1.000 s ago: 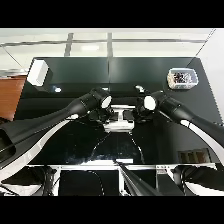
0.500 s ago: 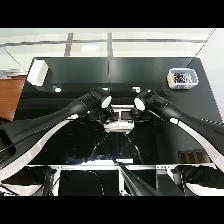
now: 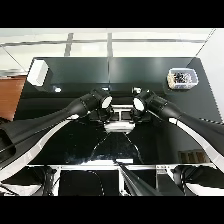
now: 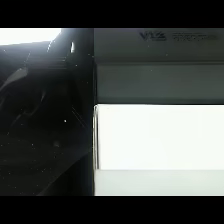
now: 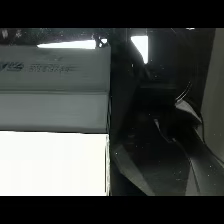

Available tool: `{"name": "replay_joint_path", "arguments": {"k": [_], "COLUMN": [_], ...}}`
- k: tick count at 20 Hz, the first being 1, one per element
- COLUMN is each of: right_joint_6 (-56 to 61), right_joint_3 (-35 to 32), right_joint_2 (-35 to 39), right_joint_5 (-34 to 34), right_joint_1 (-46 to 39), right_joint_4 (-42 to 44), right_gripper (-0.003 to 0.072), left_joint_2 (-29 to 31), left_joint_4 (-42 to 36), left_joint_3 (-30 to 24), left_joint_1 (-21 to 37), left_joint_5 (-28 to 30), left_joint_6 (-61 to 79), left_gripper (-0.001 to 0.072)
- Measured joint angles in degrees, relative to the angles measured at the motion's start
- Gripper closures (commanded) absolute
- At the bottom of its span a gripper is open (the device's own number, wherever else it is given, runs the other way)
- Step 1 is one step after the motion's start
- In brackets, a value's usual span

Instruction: Fold the box and place the chain.

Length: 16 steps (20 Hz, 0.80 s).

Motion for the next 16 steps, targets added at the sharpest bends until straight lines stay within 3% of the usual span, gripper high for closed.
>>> {"name": "replay_joint_path", "arguments": {"k": [4,5,7,10,13,15,16], "right_joint_6": [0.2,0.2,0.2,0.2,-0.1,-0.5,-0.6], "right_joint_3": [0.0,0.0,0.0,0.0,0.1,0.2,0.2], "right_joint_2": [0.0,0.0,-0.2,-0.8,-1.0,-1.0,-1.0], "right_joint_5": [0.7,1.0,1.0,1.0,1.2,1.2,1.2], "right_joint_1": [0.0,0.0,0.0,0.0,0.0,0.0,0.0], "right_joint_4": [0.3,0.3,0.5,1.4,1.4,1.4,1.4], "right_gripper": [0.0451,0.0513,0.0522,0.0674,0.0677,0.0645,0.0389], "left_joint_2": [0.0,0.0,0.0,0.0,0.0,0.0,0.0], "left_joint_4": [0.1,0.1,0.1,0.1,0.1,0.1,0.1], "left_joint_3": [0.0,0.0,0.0,0.0,0.0,0.0,0.0], "left_joint_1": [0.0,0.0,0.0,0.0,0.0,0.0,0.0], "left_joint_5": [0.0,0.0,0.0,0.0,0.0,-0.1,-0.1], "left_joint_6": [0.0,0.0,0.0,0.0,0.0,0.0,0.0], "left_gripper": [0.0683,0.0683,0.0683,0.0683,0.0683,0.0683,0.0683]}}
